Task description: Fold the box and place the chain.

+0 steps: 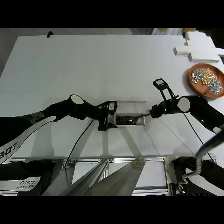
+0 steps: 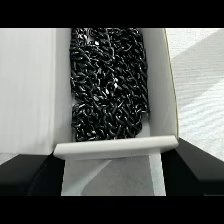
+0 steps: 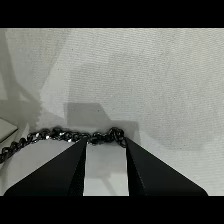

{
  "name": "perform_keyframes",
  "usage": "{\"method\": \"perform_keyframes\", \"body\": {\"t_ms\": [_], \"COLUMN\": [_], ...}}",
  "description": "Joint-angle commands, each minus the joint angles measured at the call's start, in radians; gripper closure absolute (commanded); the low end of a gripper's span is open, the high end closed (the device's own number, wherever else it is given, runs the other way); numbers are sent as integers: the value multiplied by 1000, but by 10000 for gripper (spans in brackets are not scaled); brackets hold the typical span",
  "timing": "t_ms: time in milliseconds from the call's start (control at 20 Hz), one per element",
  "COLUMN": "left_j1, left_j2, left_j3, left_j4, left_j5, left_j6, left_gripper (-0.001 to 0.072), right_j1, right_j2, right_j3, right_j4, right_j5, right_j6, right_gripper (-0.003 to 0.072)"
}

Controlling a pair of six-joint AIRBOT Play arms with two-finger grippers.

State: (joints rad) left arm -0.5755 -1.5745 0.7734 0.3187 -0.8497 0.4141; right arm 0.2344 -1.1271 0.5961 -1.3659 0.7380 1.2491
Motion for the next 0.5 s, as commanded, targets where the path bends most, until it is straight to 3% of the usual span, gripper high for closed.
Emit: {"method": "perform_keyframes", "body": {"t_ms": [0, 350, 450], "left_j1": [0, 0, 0], "left_j2": [0, 0, 0], "left_j3": [0, 0, 0], "left_j4": [0, 0, 0], "left_j5": [0, 0, 0], "left_j6": [0, 0, 0], "left_gripper": [677, 677, 677], "right_j1": [1, 1, 1], "right_j2": [-13, -53, -53], "right_j3": [-1, -1, -1], "right_j4": [1, 1, 1], "right_j5": [2, 35, 53], "right_j6": [4, 37, 37], "right_gripper": [449, 451, 534]}}
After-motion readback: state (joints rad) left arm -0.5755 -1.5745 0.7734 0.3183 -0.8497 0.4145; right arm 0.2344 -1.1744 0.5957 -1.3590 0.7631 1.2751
